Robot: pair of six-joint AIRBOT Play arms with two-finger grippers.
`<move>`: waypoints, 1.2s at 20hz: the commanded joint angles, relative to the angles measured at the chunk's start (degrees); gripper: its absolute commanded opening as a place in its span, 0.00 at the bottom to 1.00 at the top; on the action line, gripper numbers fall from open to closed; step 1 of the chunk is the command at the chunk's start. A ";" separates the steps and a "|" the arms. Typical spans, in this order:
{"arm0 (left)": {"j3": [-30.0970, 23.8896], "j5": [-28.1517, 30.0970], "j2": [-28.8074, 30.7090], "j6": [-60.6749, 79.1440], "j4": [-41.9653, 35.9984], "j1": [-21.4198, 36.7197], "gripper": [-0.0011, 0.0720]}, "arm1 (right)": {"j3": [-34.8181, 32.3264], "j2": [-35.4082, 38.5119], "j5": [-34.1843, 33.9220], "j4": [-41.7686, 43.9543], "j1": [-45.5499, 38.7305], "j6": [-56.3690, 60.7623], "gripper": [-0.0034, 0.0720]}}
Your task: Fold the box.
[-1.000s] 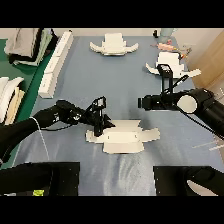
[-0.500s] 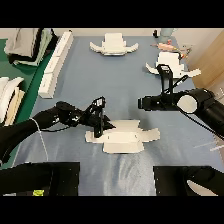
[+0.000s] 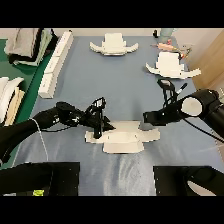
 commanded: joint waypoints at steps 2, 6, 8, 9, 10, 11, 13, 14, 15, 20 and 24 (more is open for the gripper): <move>0.00 -0.50 -0.02 -0.02 -0.33 0.00 0.03 | -1.77 3.15 6.10 0.83 13.44 -3.21 0.05; 0.00 -0.48 -0.04 -0.02 -0.33 0.00 0.03 | -10.27 6.45 -6.64 -1.53 35.78 -15.85 0.06; 0.00 -0.50 -0.02 -0.02 -0.33 0.00 0.03 | -13.97 5.64 -11.67 -7.08 41.97 -19.32 0.75; 0.00 -0.50 -0.02 -0.02 -0.33 0.00 0.03 | -15.39 4.68 -12.87 -10.14 43.71 -20.72 0.86; 0.00 -0.50 -0.02 -0.02 -0.33 0.00 0.03 | -16.28 3.48 -13.07 -12.74 44.13 -21.05 0.87; 0.00 -0.50 -0.02 -0.02 -0.33 0.00 0.03 | -16.90 1.92 -13.07 -15.26 44.09 -21.03 0.87; 0.00 -0.48 -0.02 -0.02 -0.35 0.00 0.03 | -17.18 -1.05 -13.75 -21.49 44.09 -19.96 0.87; 0.00 -0.48 -0.02 -0.02 -0.35 0.00 0.03 | -17.16 -2.29 -14.93 -24.90 44.09 -17.31 0.86; 0.00 -0.50 -0.02 -0.02 -0.35 0.00 0.03 | -17.09 -3.17 -15.89 -27.61 44.09 -14.36 0.86; 0.00 -0.50 -0.02 -0.02 -0.35 0.00 0.03 | -14.12 -1.81 -10.75 -32.81 44.09 8.00 0.86; 0.00 -0.48 -0.02 -0.02 -0.35 0.00 0.03 | -11.63 1.92 -6.99 -35.28 43.25 14.62 0.86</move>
